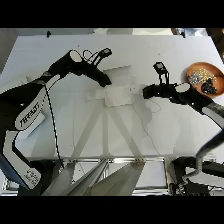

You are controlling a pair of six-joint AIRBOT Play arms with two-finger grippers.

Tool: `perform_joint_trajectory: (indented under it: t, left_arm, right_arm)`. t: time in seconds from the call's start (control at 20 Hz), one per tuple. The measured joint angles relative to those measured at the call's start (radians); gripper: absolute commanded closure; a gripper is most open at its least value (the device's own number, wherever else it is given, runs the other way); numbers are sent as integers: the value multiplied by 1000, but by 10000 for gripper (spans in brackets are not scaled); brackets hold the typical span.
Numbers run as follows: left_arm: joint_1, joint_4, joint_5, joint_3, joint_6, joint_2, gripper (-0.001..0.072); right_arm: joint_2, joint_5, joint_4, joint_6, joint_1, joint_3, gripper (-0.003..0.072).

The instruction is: Fold the box and place the chain.

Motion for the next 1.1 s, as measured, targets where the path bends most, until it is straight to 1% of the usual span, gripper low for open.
perform_joint_trajectory:
  t: [0.85, 0.9, 0.95, 1.0, 1.1]
  left_arm:
    - [-2, 5, -4, 0, 3, 0, 696]
    - [-2, 5, -4, 0, 3, 0, 696]
    - [-3, 24, -7, 0, 0, 0, 696]
    - [-1, 25, 0, 0, -2, -2, 696]
    - [-2, 10, 1, 0, 0, 3, 702]
  right_arm:
    - [0, 1, -1, 1, 0, 0, 667]
    - [0, 1, -1, 1, 0, 0, 581]
    - [0, 1, -7, 2, 0, -1, 336]
    - [0, 6, -9, 2, 0, -2, 184]
    - [8, 5, -4, 4, 0, 0, 184]
